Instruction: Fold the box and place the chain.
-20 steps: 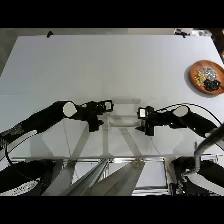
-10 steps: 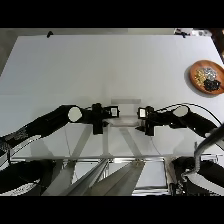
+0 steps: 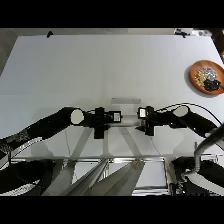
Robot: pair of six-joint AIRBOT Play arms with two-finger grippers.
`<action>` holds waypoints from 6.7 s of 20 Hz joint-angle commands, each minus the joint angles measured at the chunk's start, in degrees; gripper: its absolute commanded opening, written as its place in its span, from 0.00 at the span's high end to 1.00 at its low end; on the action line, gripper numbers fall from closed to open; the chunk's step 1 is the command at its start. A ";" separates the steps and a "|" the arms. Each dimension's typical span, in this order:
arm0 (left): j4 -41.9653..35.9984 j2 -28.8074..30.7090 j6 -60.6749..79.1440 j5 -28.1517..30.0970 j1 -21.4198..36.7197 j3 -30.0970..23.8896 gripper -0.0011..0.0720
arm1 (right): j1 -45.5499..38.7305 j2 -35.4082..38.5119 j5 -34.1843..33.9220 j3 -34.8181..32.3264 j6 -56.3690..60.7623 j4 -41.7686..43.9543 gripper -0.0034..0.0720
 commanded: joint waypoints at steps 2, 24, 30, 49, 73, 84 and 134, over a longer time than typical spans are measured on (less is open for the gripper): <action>-0.85 0.07 -0.85 -0.96 0.07 0.00 0.80 | 0.02 0.00 0.02 0.00 0.02 0.02 0.32; 2.60 0.04 -10.64 3.02 0.04 0.00 0.65 | 0.02 0.00 0.04 0.00 0.02 0.02 0.32; 0.24 0.04 -10.29 4.96 -0.07 0.00 0.71 | 0.02 0.00 0.04 0.00 0.02 0.02 0.32; -14.51 -2.23 6.05 8.11 -0.09 0.00 0.67 | 0.02 0.00 0.04 0.00 0.02 0.02 0.32; -18.73 -4.31 9.77 6.38 -0.09 0.02 0.60 | 0.02 0.00 0.04 0.00 0.02 0.00 0.32; -21.57 -5.49 10.75 7.89 -0.46 0.02 0.29 | 0.02 0.00 0.04 0.00 0.02 0.02 0.32; -10.03 -2.36 -56.63 -19.23 25.97 0.02 0.98 | 0.02 0.00 0.02 0.00 0.02 0.02 0.32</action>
